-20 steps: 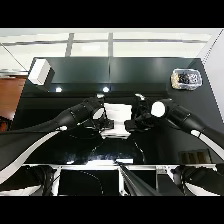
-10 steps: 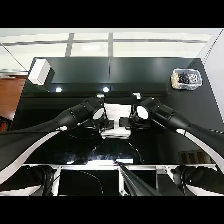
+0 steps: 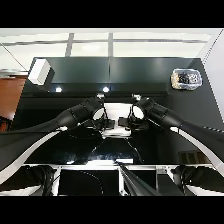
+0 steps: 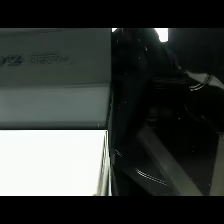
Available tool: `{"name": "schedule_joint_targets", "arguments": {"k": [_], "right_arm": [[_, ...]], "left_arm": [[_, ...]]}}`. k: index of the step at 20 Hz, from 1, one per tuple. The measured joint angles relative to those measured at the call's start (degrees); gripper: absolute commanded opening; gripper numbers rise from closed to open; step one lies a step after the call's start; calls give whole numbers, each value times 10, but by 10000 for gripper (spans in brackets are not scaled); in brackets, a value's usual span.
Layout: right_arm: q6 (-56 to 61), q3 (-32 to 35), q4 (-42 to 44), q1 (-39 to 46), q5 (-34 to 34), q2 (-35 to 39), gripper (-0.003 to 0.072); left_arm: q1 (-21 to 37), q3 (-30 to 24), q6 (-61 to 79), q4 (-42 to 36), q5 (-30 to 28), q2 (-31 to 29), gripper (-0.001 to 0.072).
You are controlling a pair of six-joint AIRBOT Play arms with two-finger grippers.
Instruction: Fold the box and place the chain.
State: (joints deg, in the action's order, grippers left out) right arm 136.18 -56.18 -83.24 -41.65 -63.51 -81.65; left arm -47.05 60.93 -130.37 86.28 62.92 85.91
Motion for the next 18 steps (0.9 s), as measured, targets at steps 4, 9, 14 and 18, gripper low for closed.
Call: {"name": "schedule_joint_targets", "arguments": {"k": [4,9,14,18], "right_arm": [[9,-1,-4,-2,-4,-3,46],[16,-2,-9,-10,-2,-9,141],[17,-1,-9,-13,-2,-10,138],[14,-1,-10,-14,-7,-10,46]], "left_arm": [[0,0,2,0,-1,0,28],[0,0,0,0,3,0,28],[0,0,-1,0,5,0,28],[0,0,3,1,0,0,28]]}}
